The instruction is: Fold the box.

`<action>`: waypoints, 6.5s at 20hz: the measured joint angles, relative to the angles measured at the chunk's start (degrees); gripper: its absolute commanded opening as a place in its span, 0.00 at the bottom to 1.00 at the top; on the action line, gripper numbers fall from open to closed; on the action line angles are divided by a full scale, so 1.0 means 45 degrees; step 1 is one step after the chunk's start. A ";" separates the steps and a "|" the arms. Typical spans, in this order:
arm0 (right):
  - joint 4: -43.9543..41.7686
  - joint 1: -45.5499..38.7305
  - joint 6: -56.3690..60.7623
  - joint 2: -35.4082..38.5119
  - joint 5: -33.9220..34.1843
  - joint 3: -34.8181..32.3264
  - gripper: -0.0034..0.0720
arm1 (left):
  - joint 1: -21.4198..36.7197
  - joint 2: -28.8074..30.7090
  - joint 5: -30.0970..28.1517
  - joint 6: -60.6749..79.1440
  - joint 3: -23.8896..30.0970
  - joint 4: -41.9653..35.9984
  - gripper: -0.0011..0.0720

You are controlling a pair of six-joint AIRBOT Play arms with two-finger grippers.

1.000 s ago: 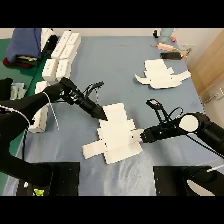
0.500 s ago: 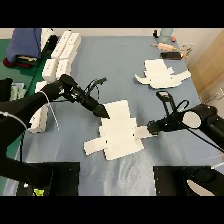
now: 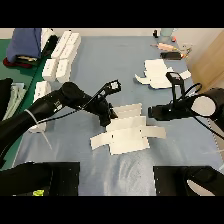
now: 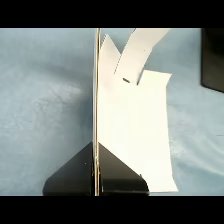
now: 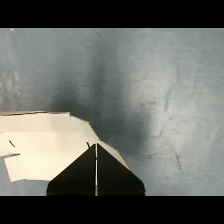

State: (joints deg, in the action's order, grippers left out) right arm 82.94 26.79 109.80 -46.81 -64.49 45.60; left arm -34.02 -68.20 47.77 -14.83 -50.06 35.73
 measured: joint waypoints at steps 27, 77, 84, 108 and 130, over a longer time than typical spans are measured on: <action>-0.0855 0.0024 -0.0180 -0.1316 0.2025 -0.3303 0.05 | -0.1690 0.1515 -0.3317 0.1821 0.2084 0.0121 0.03; -0.0233 0.0024 0.0287 0.0010 0.2108 -0.3308 0.05 | -0.2443 0.1637 -0.2594 0.0350 0.2885 0.0486 0.04; -0.0233 0.0024 0.0287 0.0010 0.2103 -0.3308 0.05 | -0.2419 0.1535 -0.1705 0.0287 0.2934 0.0345 0.04; 0.0359 0.6776 -0.5265 0.2909 -0.0359 -0.3852 0.92 | -0.2419 0.1535 -0.1603 0.0330 0.2934 0.0345 0.04; 0.5542 0.9112 -0.3065 0.0631 0.3313 -0.4532 0.92 | -0.2419 0.1535 -0.1603 0.0330 0.2939 0.0345 0.04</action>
State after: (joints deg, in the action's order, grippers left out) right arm 107.87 67.79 96.01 -43.97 -49.58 25.21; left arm -44.91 -61.30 40.56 -13.34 -36.84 37.28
